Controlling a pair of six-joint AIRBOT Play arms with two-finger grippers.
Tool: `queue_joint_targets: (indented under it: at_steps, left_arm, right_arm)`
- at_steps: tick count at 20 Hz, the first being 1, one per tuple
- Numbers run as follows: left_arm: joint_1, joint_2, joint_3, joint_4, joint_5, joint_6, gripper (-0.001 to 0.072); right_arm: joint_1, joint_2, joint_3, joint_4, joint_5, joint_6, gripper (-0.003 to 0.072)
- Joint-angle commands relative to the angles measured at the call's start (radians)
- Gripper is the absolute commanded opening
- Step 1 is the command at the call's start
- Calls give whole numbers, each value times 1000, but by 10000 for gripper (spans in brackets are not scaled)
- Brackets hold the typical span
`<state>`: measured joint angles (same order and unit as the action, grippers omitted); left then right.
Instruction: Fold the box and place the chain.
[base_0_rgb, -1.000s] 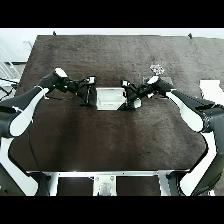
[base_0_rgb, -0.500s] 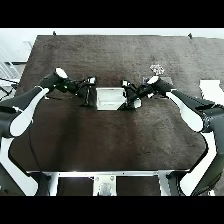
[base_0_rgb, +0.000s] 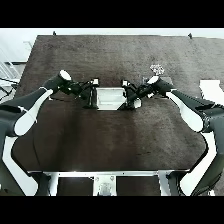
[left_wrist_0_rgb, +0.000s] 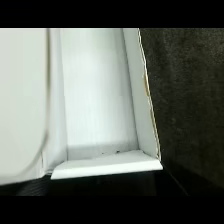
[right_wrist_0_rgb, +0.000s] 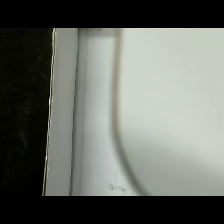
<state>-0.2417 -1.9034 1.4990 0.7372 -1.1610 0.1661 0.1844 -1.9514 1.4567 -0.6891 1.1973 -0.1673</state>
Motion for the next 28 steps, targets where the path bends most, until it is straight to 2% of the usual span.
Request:
queue_joint_targets:
  at_steps: [1,9,28]
  left_arm:
    - [-7,-2,0,35,32,1,718]
    - [-24,-31,1,5,63,33,717]
    - [-23,-55,0,-68,51,101,717]
  right_arm:
    - [0,0,0,0,0,0,579]
    - [0,0,0,0,0,0,579]
    - [0,0,0,0,0,0,579]
